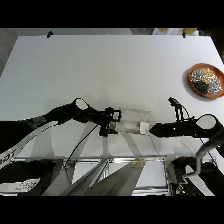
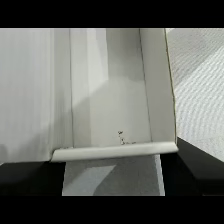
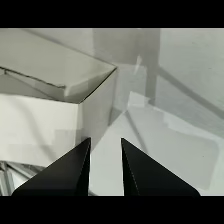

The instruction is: Fold the box and place the chain.

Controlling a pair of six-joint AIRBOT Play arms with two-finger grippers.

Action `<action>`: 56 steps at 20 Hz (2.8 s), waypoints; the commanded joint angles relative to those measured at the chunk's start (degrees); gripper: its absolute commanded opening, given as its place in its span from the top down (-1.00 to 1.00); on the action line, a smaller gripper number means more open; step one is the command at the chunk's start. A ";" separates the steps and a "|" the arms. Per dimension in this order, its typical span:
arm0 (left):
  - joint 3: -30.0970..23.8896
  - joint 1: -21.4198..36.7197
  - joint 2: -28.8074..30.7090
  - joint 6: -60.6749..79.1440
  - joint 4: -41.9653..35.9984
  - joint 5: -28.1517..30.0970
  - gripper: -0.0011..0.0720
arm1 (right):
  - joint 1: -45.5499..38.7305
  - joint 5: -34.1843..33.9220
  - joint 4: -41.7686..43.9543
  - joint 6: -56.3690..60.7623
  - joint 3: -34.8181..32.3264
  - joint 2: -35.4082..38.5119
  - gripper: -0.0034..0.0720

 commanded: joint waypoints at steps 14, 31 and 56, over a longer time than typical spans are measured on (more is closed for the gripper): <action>0.02 0.04 0.04 0.02 0.00 0.02 0.28 | 1.33 -0.85 0.79 1.90 0.04 5.77 0.34; 0.02 0.04 0.04 0.02 0.00 0.02 0.28 | 20.22 -11.98 -12.39 27.21 3.65 3.72 0.33; 0.02 0.04 0.04 0.02 0.00 0.02 0.28 | 37.92 -5.57 -34.99 72.76 17.53 -20.65 0.13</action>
